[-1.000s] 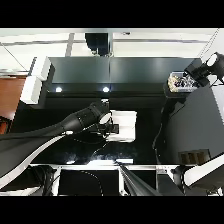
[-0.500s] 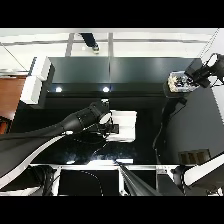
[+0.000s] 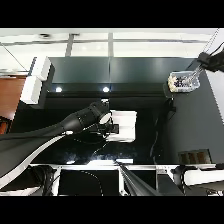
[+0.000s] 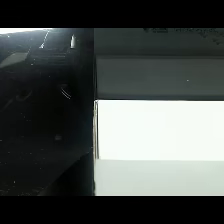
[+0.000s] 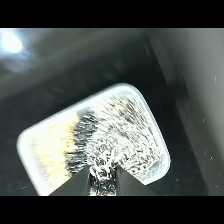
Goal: Fold the box and place the chain.
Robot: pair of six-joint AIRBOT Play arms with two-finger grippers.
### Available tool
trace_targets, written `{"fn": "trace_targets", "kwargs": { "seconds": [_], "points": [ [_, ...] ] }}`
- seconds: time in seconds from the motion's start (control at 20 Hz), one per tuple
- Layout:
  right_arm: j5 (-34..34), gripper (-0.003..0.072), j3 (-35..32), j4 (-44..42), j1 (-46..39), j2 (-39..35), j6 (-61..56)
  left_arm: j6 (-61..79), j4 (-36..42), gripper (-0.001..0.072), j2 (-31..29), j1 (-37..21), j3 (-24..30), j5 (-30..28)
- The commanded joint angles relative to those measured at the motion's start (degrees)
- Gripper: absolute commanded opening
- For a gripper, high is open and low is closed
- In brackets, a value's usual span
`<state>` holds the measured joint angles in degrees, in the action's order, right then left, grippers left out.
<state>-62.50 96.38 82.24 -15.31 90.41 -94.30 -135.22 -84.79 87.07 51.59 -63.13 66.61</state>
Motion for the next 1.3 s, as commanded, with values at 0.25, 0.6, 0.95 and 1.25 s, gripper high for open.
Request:
{"fn": "trace_targets", "kwargs": {
  "seconds": [0.25, 0.6, 0.95, 1.25],
  "points": [
    [2.9, 0.0009, 0.0, -9.4, 0.2, -21.6, 12.7, 0.0, 0.0, 0.0028, 0.0, 0.0, 0.0, 0.0],
    [-7.0, 0.0008, -3.1, -23.7, 0.4, -33.1, 18.6, 0.0, 0.0, 0.0028, 0.0, 0.0, 0.0, -0.1],
    [-13.6, 0.0004, -22.2, -36.3, 0.4, -46.3, 24.7, 0.0, 0.0, 0.0028, 0.0, 0.0, 0.0, -0.1],
    [-15.9, 0.0007, -39.5, -55.4, 3.4, -50.2, 31.8, 0.0, 0.0, 0.0028, 0.0, 0.0, 0.0, 0.0]
  ]
}}
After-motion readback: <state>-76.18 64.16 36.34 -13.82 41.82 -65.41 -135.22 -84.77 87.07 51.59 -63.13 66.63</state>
